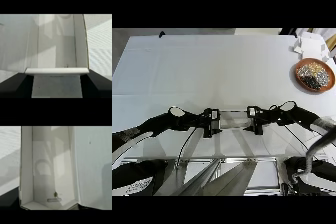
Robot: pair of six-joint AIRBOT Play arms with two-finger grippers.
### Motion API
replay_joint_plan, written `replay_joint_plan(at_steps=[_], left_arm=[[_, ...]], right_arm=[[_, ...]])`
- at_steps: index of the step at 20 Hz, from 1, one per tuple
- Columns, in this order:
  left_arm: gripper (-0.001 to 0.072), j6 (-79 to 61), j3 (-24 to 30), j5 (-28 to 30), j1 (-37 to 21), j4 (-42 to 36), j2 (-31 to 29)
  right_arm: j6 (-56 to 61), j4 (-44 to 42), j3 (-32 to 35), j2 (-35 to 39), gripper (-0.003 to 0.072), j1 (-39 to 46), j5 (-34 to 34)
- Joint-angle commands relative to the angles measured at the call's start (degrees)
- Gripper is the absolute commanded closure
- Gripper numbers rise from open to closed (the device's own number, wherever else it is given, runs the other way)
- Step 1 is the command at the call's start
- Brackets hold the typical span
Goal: Fold the box and place the chain.
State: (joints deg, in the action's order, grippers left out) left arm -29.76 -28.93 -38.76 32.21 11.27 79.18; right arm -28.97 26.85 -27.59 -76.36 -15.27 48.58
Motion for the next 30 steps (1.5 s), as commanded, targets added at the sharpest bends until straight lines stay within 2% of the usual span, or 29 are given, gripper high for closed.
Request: replay_joint_plan(at_steps=[1, 3, 6, 9, 13, 14, 15, 17, 18, 19, 20, 22, 24, 26, 30], left_arm=[[0.044, 0.0, 0.0, 0.0, 0.0, -0.1, 0.0], [0.044, 0.0, 0.0, 0.0, 0.0, -0.1, 0.0], [0.044, 0.0, 0.0, 0.0, 0.0, -0.1, 0.0], [0.044, 0.0, 0.0, 0.0, 0.0, -0.1, 0.0], [0.044, 0.1, 0.0, 0.0, 0.0, -0.1, 0.0], [0.044, 0.0, 0.0, -0.1, 0.0, -0.1, 0.0], [0.044, 0.0, 0.0, -0.1, 0.0, -0.1, 0.0], [0.044, 0.0, 0.0, -0.1, 0.0, -0.1, 0.0], [0.044, 0.0, 0.0, -0.1, 0.0, -0.1, 0.0], [0.044, 0.0, 0.0, -0.1, 0.0, -0.1, 0.0], [0.044, 0.0, 0.0, -0.1, 0.0, -0.1, 0.0], [0.044, 0.0, 0.0, -0.1, 0.0, -0.1, 0.0], [0.044, 0.0, 0.0, -0.1, 0.0, -0.1, 0.0], [0.044, 0.0, 0.0, -0.1, 0.0, -0.1, 0.0], [0.044, 0.0, 0.0, -0.1, 0.0, -0.1, 0.0]], right_arm=[[6.0, -1.7, 0.0, 0.1, -0.0016, 0.0, -0.5], [9.6, 2.3, 0.0, 0.5, -0.0016, 0.0, -0.1], [21.0, 11.4, 0.0, 3.5, -0.0013, 0.0, 0.1], [33.2, 20.0, 0.0, 9.4, -0.0004, 0.0, 0.5], [43.9, 29.4, 0.0, 18.4, 0.0005, 0.0, 2.3], [45.8, 30.6, 0.0, 20.7, 0.0079, 0.0, 2.2], [47.4, 31.0, 0.0, 22.6, 0.0186, 0.0, 1.6], [50.1, 27.8, 0.0, 25.8, 0.0422, 0.0, -0.5], [50.0, 22.3, 0.0, 26.5, 0.055, 0.0, -1.4], [49.3, 15.9, 0.0, 26.5, 0.0633, 0.0, -1.7], [47.3, 9.0, 0.0, 26.3, 0.0671, 0.0, -1.7], [43.1, -1.5, 0.0, 25.2, 0.0672, 0.0, -2.6], [42.0, -7.6, 0.0, 23.1, 0.0672, 0.0, -5.7], [41.9, -10.5, 0.0, 20.4, 0.0672, 0.0, -8.1], [41.9, -11.0, 0.0, 14.3, 0.0672, 0.0, -12.3]])
